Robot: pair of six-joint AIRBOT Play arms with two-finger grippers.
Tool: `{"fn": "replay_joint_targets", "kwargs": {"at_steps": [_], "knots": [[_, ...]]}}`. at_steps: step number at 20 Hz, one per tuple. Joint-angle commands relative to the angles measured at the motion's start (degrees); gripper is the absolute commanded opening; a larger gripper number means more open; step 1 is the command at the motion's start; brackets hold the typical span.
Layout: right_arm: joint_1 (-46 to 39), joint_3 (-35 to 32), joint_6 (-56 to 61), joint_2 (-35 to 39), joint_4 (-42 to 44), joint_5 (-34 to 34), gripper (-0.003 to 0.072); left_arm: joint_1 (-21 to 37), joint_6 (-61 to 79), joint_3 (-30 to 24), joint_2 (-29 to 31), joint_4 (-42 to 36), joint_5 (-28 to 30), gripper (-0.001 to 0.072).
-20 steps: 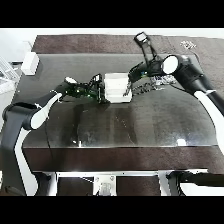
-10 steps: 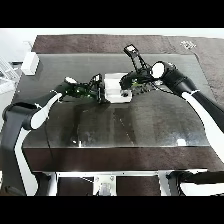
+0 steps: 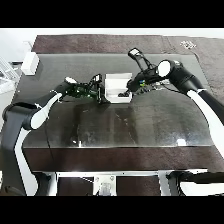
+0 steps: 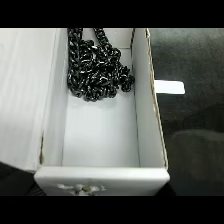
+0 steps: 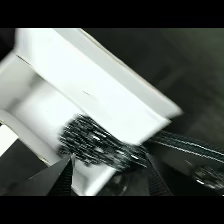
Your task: Fold the box and place the chain.
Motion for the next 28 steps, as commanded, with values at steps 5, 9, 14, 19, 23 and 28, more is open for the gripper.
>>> {"fn": "replay_joint_targets", "kwargs": {"at_steps": [5, 9, 14, 19, 23, 28], "knots": [[-11.6, -1.9, -17.4, -0.1, -0.1, 2.0, 0.0502, 0.0, 0.0, 0.0, 0.0, 0.0, 0.0, 0.0484], [-13.5, -4.9, -49.5, -3.7, 15.9, 1.8, 0.0444, 0.0, 0.0, 0.0, 0.0, 0.0, 0.0, 0.0484], [-13.6, -4.9, -71.5, -8.2, 31.5, 4.6, 0.0484, 0.0, 0.0, 0.0, 0.0, 0.0, 0.0, 0.0484], [-13.6, -4.9, -76.4, -11.5, 34.1, 5.8, 0.0541, 0.0, 0.0, 0.0, 0.0, 0.0, 0.0, 0.0484], [-13.4, -4.8, -78.2, -13.0, 35.5, 5.9, 0.0543, 0.0, 0.0, 0.0, 0.0, 0.0, 0.0, 0.0484], [-12.9, -4.8, -79.1, -14.3, 35.5, 5.9, 0.0542, 0.0, 0.0, 0.0, 0.0, 0.0, 0.0, 0.0484]]}}
